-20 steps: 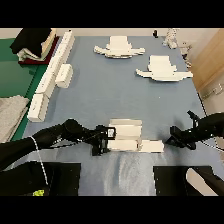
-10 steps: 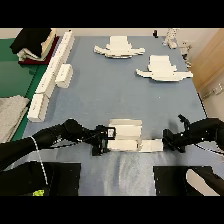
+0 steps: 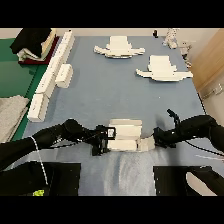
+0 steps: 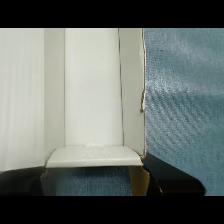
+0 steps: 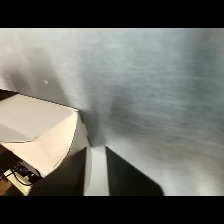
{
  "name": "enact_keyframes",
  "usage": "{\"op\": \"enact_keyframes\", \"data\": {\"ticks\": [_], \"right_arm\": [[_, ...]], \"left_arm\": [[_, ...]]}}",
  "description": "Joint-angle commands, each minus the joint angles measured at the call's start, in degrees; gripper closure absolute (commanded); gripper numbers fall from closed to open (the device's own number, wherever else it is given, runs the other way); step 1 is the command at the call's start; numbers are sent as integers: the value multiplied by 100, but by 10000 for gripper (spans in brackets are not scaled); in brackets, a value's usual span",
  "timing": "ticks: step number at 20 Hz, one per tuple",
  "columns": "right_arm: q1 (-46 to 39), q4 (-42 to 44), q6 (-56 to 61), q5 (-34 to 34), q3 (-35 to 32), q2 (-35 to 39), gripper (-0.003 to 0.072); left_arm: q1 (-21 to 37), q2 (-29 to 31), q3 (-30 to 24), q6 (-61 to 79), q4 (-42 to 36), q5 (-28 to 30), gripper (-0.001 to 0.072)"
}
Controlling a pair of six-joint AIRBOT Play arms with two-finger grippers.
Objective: Fold the box.
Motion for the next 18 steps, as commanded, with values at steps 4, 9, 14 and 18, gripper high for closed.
{"op": "enact_keyframes", "data": {"ticks": [4, 9, 14, 18], "right_arm": [[214, 116, -33, -415, 289, 286, 220], [872, 219, -11, -422, 358, 308, 220], [1698, -4, 577, 579, 374, 306, 222], [2594, -935, 1801, 1338, 481, 302, 223]], "left_arm": [[-2, 0, 4, 2, 0, 2, 110], [-2, 0, 7, 2, 0, 2, 111], [-2, 0, 4, 2, 0, 2, 110], [-2, 0, 4, 2, 0, 2, 110]]}}
